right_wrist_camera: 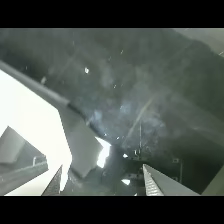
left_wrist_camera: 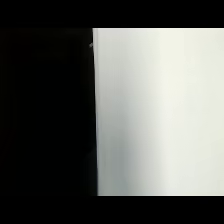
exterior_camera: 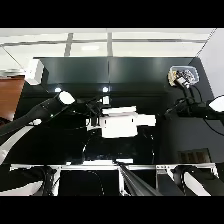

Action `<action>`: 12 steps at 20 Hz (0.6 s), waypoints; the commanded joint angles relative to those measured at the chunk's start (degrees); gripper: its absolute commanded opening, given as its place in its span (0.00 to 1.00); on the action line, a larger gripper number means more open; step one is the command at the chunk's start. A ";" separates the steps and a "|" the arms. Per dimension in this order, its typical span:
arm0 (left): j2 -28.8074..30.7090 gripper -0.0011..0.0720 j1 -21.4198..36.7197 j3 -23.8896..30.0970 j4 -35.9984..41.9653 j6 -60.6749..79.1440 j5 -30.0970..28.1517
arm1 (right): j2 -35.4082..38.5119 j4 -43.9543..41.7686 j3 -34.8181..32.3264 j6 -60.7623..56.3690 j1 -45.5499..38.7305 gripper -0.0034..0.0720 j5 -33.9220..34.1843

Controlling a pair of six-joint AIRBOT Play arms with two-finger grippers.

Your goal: Fold the box and place the chain.

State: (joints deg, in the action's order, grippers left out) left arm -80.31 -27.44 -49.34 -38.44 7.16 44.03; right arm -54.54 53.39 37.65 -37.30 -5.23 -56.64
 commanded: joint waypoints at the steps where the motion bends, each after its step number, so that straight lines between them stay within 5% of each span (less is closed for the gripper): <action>1: -1.25 0.05 -0.09 -0.39 -0.33 0.20 -0.46 | -0.04 -1.62 -2.69 5.81 0.79 0.78 0.39; 12: -4.35 0.05 -0.13 -0.57 -0.37 0.22 1.18 | -0.44 -6.91 -5.81 22.99 8.87 0.78 1.95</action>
